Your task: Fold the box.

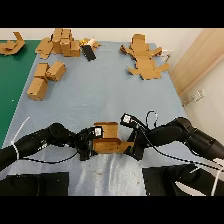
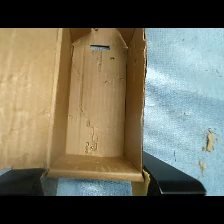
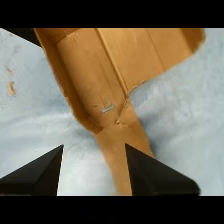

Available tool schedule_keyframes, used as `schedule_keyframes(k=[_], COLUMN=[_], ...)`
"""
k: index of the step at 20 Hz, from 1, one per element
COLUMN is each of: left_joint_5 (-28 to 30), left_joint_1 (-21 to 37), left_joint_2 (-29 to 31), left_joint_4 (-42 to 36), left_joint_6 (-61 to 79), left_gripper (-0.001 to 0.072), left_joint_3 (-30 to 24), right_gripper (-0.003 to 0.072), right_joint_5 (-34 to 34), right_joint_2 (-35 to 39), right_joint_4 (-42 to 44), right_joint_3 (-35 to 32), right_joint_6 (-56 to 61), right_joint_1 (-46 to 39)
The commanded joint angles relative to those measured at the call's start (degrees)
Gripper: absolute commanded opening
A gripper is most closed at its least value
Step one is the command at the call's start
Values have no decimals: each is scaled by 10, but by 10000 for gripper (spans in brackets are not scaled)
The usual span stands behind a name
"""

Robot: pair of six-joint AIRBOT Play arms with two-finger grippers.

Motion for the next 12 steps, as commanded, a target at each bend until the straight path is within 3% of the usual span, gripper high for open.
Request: schedule_keyframes(k=[1,7,9,10,12], left_joint_5=[0,0,0,0,0], left_joint_1=[0,0,0,0,0], left_joint_2=[0,0,0,0,0], left_joint_4=[0,0,0,0,0], left_joint_6=[0,0,0,0,0], left_gripper=[508,509,509,509,508], left_joint_3=[0,0,0,0,0], right_gripper=[587,562,245,192,179], right_joint_5=[75,136,127,123,123], right_joint_2=[-39,-69,-70,-70,-70], right_joint_4=[-12,-5,17,22,43], right_joint_3=[-13,-10,-10,-10,-10], right_joint_6=[-78,-146,-147,-151,-182], right_joint_1=[10,10,10,10,10])
